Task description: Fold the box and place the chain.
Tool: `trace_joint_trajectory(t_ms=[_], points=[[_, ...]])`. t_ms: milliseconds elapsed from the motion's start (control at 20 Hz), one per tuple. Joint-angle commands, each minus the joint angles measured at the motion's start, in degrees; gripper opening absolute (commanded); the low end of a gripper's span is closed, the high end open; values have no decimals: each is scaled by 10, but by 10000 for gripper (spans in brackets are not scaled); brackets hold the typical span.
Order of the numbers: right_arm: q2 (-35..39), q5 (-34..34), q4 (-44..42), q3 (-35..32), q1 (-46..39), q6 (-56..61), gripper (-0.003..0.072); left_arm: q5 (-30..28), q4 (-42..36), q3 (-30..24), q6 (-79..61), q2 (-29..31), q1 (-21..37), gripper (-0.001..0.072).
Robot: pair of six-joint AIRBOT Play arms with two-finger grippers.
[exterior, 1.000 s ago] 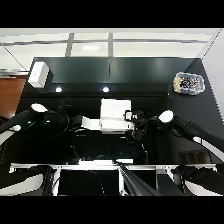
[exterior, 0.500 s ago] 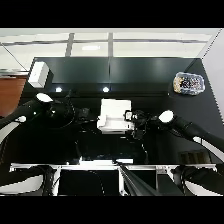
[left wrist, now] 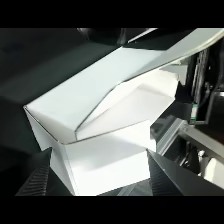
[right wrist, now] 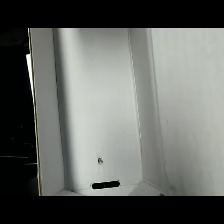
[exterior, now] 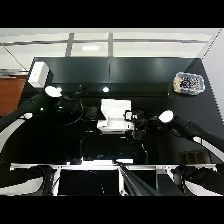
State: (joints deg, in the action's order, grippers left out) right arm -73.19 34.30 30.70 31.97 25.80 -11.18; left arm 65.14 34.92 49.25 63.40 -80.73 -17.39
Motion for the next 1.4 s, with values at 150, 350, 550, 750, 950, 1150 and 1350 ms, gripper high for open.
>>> trace_joint_trajectory(t_ms=[150, 350, 550, 750, 950, 1150, 1350], points=[[0, 0, 0, 0, 0, 0, 198, -4, 129, 50, 144, 0, -65, 662], [0, 0, 0, 0, 0, 0, 198, -20, 149, 54, 182, 0, -83, 547], [0, 0, 0, 0, 0, 0, 198, -80, 229, 55, 268, 0, -127, 548], [0, 0, 0, 0, 0, 0, 198, -97, 313, 56, 343, 0, -167, 547], [0, 0, 0, 0, 0, 0, 198, -92, 412, 56, 422, -2, -195, 547], [0, 0, 0, 0, 0, 0, 198, -82, 448, 74, 453, -4, -221, 547], [0, 0, 0, 0, 0, 0, 198, -46, 499, 115, 502, -30, -252, 547]])
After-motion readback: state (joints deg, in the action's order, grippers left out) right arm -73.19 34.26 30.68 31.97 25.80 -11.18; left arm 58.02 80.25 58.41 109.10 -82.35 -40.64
